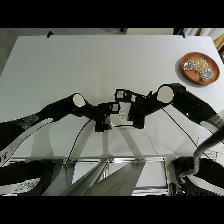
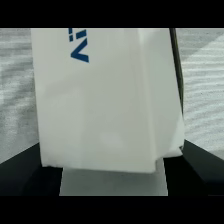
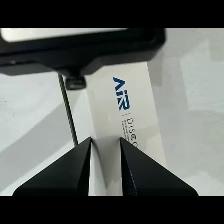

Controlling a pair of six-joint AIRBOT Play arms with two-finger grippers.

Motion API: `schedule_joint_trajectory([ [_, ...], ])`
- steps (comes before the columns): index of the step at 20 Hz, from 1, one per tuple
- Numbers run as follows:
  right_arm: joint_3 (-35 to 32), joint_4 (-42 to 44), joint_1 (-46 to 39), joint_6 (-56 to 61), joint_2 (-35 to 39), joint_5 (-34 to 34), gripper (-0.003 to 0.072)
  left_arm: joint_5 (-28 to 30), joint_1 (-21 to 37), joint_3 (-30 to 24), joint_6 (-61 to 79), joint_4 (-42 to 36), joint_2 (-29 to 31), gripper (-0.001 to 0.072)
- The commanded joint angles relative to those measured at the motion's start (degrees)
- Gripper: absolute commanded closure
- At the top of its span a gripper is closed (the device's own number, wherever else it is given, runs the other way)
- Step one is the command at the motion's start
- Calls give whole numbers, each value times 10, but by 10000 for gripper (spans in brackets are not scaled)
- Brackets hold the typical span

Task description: Fold the box and place the chain.

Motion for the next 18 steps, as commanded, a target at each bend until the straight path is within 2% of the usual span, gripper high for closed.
schedule_joint_trajectory([
  [1, 0, -1, 3, 17, 0, -1, 525, 0, 0, 0, 0, 0, 0, 699],
  [18, -11, -4, 10, 38, 0, -21, 524, 0, 0, 0, 0, 0, 0, 699],
])
